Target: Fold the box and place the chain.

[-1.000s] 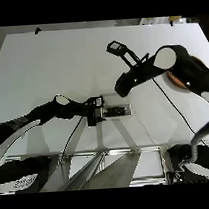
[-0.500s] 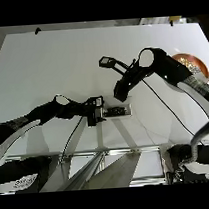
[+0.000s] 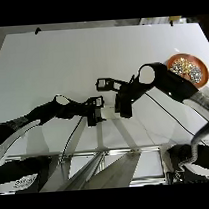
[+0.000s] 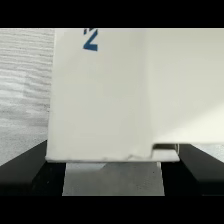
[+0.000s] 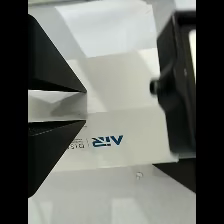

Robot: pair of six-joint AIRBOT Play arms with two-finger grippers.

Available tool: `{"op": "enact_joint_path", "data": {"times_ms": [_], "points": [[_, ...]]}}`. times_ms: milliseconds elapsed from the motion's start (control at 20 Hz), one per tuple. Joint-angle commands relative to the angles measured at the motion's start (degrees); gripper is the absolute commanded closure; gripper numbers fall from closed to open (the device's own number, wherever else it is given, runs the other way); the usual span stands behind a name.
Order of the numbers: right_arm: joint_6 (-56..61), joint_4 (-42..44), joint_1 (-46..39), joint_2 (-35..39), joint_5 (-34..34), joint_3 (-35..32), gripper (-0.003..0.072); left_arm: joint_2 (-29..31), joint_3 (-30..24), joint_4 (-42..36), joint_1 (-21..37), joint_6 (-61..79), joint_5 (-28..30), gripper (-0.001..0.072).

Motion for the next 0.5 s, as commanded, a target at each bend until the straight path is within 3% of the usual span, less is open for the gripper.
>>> {"op": "enact_joint_path", "data": {"times_ms": [0, 450], "points": [[-1.4, -2.8, 2.1, 2.4, -5.2, -3.0, 0.0489, 0.0, 0.0, 0.0, 0.0, 0.0, 0.0, 0.0560], [-1.4, -5.2, 2.1, 2.4, -8.2, -3.6, 0.0485, 0.0, 0.0, 0.0, 0.0, 0.0, 0.0, 0.0560]]}}
